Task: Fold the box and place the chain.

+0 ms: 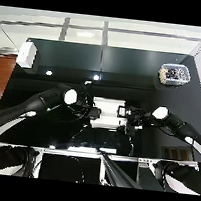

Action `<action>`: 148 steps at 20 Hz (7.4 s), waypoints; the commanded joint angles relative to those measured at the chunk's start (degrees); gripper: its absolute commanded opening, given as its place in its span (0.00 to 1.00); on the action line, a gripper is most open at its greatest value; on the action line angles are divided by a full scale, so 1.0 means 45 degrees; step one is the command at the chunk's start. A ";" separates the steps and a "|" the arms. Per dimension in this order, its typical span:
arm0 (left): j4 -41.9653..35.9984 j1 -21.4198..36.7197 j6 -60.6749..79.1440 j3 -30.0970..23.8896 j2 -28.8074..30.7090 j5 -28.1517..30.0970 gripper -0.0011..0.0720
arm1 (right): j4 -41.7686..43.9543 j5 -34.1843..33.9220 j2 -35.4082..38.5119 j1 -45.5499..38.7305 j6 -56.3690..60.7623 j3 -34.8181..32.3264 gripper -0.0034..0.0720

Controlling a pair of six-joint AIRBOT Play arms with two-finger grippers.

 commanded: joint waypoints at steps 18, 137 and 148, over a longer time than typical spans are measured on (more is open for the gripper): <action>0.3623 -0.2011 -0.6441 0.2705 -0.1855 -0.2492 0.49 | 0.0000 0.0000 -0.0010 0.0005 0.0005 0.0000 0.27; 0.3662 -0.1540 -0.5785 0.2851 -0.2268 -0.2263 0.05 | -0.1263 0.4250 0.0981 -0.8913 1.7646 0.0500 0.06; 0.3662 -0.1535 -0.5785 0.2851 -0.2268 -0.2259 0.05 | 0.1991 0.5979 -0.1457 -0.5178 1.3862 0.0806 0.06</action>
